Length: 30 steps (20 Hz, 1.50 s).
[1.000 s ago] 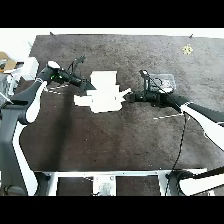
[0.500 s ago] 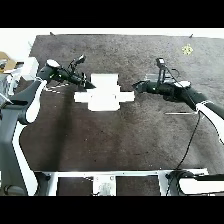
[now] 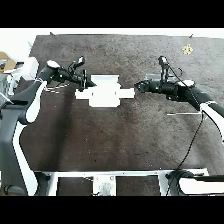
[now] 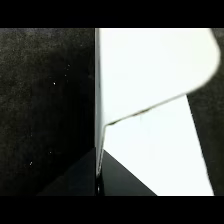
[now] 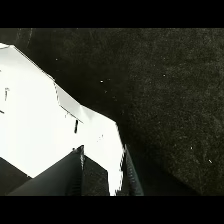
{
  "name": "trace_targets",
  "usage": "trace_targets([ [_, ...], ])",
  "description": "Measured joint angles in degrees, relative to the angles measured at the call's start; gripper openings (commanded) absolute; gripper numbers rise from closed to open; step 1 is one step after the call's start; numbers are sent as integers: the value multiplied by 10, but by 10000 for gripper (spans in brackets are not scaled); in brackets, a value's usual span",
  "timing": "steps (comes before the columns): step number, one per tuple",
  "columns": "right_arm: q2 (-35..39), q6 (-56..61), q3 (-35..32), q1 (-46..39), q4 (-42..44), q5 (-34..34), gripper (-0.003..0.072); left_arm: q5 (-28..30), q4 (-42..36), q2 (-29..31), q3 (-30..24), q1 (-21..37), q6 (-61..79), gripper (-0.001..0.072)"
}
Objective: Fold the box and place the chain.
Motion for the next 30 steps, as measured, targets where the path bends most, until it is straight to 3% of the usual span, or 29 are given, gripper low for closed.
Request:
trace_targets([
  [8,0,-5,0,0,-2,0,307,23,-1,-1,-54,0,62,11],
  [9,0,-5,0,0,-2,0,348,23,-1,-1,-56,0,64,12],
  [10,0,-6,0,0,-2,0,472,23,-2,-1,-58,0,67,12],
  [16,0,-86,0,13,-2,2,478,24,-2,-1,-61,0,72,12],
  [17,0,-111,0,18,-2,2,522,25,-2,-1,-61,0,72,12],
  [18,0,-141,0,23,-2,3,684,25,-2,-1,-61,0,72,12],
  [24,-2,-315,0,63,-35,42,685,27,-1,-1,-61,0,72,12],
  [30,-29,-372,5,116,-122,56,686,29,-1,-1,-61,0,72,12],
])
